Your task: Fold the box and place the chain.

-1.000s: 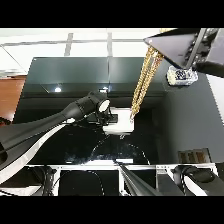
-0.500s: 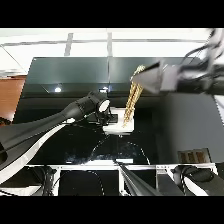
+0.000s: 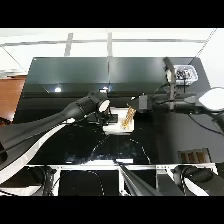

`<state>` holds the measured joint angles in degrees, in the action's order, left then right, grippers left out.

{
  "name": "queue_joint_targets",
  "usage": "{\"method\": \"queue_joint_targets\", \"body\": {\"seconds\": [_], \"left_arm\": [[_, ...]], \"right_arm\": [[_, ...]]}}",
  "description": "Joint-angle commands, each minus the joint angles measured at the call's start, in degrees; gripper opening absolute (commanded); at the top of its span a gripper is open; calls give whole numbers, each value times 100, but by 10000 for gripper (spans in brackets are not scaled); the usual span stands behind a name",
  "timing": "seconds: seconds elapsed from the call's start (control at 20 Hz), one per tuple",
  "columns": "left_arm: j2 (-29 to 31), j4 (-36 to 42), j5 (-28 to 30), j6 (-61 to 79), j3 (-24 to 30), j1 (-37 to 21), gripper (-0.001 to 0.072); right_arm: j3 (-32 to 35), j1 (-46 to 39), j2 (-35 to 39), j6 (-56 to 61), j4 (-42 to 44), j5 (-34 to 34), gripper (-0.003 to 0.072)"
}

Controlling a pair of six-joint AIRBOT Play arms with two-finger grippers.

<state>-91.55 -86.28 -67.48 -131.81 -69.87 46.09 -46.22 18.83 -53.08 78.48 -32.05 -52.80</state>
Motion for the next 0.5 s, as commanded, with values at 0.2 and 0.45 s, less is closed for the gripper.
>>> {"method": "queue_joint_targets", "body": {"seconds": [0.2,0.45], "left_arm": [[-2,-4,42,4,-2,-2,26],[-2,-7,168,4,0,-2,26]], "right_arm": [[378,251,-741,319,-457,669,355],[42,-1220,-278,295,-1163,-785,355]]}}
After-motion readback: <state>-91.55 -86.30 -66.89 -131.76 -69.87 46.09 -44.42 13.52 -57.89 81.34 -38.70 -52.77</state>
